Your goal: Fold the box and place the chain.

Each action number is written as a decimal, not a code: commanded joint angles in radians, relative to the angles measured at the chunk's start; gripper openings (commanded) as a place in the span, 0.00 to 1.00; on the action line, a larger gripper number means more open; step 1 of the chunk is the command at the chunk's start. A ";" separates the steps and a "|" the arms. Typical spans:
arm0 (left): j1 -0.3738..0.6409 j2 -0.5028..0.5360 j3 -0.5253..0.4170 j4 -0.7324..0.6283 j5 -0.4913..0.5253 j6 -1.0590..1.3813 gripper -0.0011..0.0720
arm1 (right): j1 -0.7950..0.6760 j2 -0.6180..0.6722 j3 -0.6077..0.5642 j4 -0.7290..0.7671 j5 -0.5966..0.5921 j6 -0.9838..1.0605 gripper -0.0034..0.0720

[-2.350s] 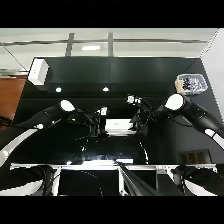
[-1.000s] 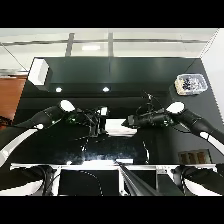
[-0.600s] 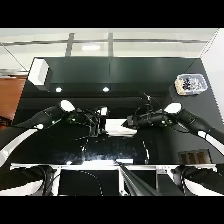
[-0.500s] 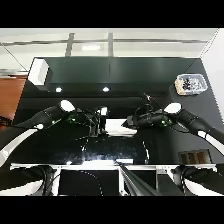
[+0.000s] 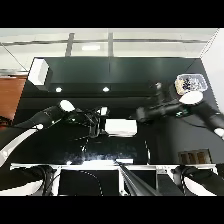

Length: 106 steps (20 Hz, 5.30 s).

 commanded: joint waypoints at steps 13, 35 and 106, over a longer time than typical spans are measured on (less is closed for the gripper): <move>-0.115 0.102 0.173 0.141 -0.086 -0.385 0.99 | -0.484 0.206 0.088 -0.137 0.212 -0.001 0.06; -0.208 -0.104 0.350 0.198 -0.043 -0.537 0.99 | -0.484 0.206 0.088 -0.219 0.128 0.014 0.06; 0.835 -0.054 0.873 0.807 -0.384 -1.540 0.69 | -0.484 0.213 0.250 -0.406 0.315 0.052 0.06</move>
